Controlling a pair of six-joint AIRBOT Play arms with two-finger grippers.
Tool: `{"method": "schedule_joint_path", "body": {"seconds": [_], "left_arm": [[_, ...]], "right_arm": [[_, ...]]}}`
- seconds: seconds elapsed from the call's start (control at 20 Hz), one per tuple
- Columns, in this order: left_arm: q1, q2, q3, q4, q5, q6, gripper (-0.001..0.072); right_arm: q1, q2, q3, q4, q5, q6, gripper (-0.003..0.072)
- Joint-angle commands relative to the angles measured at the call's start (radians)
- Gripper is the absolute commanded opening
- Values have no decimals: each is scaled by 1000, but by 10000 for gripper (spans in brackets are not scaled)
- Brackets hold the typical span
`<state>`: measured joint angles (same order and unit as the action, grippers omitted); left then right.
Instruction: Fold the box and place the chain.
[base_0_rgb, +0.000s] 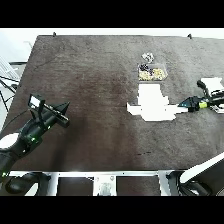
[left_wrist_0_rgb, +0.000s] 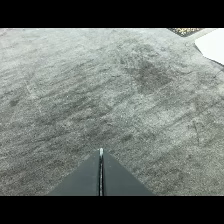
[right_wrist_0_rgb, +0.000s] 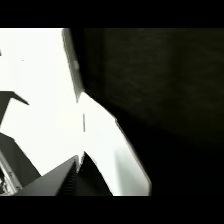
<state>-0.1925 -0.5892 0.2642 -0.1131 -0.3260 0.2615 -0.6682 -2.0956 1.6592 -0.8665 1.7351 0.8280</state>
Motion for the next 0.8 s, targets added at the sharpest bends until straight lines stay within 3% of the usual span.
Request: {"method": "schedule_joint_path", "body": {"seconds": [0.0,0.05,0.15,0.35,0.75], "left_arm": [[0,0,0,0,0,0,21],[0,0,0,0,0,0,21],[0,0,0,0,0,0,21],[0,0,0,0,0,0,21],[0,0,0,0,0,0,21]], "right_arm": [[55,-16,-63,55,20,-21,351],[65,-16,-78,55,23,-21,319],[74,-8,-85,87,30,-48,17],[93,130,-153,193,-8,-79,12],[310,436,-518,222,-212,29,11]]}}
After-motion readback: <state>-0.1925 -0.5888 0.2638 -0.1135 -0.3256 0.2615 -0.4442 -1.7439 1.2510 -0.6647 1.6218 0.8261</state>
